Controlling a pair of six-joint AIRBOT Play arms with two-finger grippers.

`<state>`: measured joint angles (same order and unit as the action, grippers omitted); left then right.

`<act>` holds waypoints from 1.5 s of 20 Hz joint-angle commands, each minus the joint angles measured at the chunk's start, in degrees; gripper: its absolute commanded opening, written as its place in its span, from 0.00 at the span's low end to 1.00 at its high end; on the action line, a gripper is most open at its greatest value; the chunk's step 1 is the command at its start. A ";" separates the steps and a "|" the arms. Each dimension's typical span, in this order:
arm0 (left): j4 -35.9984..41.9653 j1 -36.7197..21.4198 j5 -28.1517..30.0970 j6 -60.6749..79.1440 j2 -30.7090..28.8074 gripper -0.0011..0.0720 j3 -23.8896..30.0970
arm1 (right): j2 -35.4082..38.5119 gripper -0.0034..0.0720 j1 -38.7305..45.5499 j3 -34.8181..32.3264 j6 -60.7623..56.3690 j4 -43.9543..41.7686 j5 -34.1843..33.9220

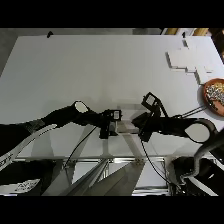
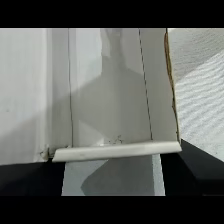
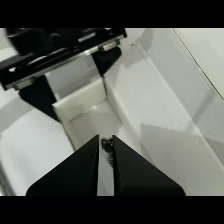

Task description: Fold the box and place the chain.

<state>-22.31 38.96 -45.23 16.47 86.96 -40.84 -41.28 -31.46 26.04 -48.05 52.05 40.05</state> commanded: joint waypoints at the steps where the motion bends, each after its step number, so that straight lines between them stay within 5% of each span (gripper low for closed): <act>1: -0.02 -0.04 0.00 0.02 -0.02 0.41 0.02 | -4.57 0.22 -0.09 -0.28 2.27 -0.13 -2.12; 6: 0.00 -0.04 0.00 0.02 -0.02 0.41 0.02 | -3.48 0.22 0.02 1.81 2.29 5.66 0.04; 14: -0.02 -0.04 0.00 0.02 -0.02 0.41 0.02 | 17.22 0.22 9.53 4.48 2.91 32.89 13.60; 21: -0.02 -0.04 0.02 0.02 -0.02 0.41 0.02 | 16.74 0.22 11.76 0.83 29.64 21.55 20.46; 30: 0.00 -0.04 0.02 0.02 -0.02 0.41 0.02 | 4.13 0.29 14.23 -1.25 37.92 18.23 20.48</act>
